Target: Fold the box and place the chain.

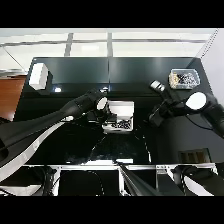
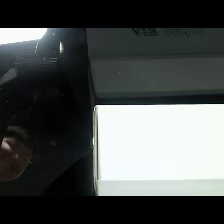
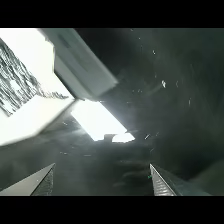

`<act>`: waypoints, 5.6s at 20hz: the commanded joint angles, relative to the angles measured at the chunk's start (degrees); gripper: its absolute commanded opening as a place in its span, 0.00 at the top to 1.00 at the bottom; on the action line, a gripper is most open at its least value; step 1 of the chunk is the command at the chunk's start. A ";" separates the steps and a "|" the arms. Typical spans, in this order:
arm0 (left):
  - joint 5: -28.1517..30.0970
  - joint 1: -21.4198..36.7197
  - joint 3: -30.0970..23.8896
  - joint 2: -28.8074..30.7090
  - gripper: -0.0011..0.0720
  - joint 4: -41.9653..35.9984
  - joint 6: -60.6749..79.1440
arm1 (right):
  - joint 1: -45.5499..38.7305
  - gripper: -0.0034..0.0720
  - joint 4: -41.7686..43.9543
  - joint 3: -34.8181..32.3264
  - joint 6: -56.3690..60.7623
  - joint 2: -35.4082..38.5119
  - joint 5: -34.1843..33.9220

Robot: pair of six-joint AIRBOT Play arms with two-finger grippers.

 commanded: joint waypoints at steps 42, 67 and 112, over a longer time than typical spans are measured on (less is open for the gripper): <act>-0.07 0.04 0.02 0.00 0.95 0.04 0.00 | 1.53 0.93 23.34 -1.38 -32.48 0.20 0.39; 2.89 -0.66 0.72 1.25 0.45 -2.25 -8.48 | 2.16 0.52 19.54 -1.38 -19.67 0.04 -0.42; 25.14 18.25 -32.63 15.41 0.01 -58.29 141.13 | -5.86 0.52 17.88 -1.40 -8.57 0.04 -3.06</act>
